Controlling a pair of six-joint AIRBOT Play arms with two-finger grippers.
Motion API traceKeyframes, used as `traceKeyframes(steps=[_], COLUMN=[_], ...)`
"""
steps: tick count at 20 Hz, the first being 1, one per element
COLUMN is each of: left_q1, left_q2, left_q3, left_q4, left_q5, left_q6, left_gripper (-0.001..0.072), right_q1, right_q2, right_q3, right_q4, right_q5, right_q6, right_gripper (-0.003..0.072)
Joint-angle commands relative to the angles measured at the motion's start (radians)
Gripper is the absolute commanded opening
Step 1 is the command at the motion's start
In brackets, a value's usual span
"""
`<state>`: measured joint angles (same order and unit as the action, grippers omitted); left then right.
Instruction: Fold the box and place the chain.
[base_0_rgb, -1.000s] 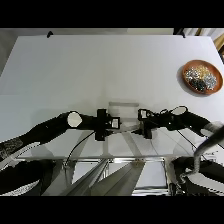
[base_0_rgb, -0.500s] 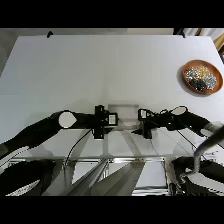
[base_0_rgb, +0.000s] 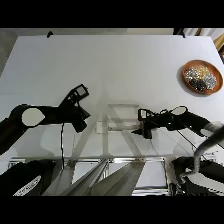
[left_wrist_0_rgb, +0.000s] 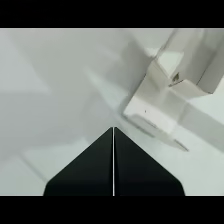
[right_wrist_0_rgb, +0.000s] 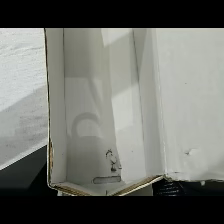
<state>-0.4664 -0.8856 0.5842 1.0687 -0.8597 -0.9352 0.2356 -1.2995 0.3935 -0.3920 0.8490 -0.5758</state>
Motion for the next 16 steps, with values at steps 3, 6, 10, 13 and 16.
traceKeyframes(steps=[3,6,10,13,16], left_q1=[0.101,0.053,0.009,0.001,0.001], left_q2=[-0.176,-0.283,-0.331,-0.335,-0.344], left_q3=[-0.011,-0.010,-0.010,-0.010,-0.010], left_q4=[-0.089,-0.191,-0.250,-0.268,-0.267], left_q5=[-0.095,-0.094,-0.095,-0.086,-0.062], left_q6=[-0.360,-0.346,-0.345,-0.346,-0.349], left_gripper=[0.0006,0.0006,0.0006,0.0006,0.0005], right_q1=[0.000,0.000,0.000,0.000,0.000], right_q2=[0.001,0.001,0.001,0.001,0.001], right_q3=[0.000,0.000,0.000,0.000,0.000], right_q4=[0.000,0.000,0.000,0.000,0.000], right_q5=[0.000,0.000,0.000,0.000,0.000], right_q6=[0.000,0.000,0.000,0.000,0.000], right_gripper=[0.0338,0.0338,0.0338,0.0338,0.0338])
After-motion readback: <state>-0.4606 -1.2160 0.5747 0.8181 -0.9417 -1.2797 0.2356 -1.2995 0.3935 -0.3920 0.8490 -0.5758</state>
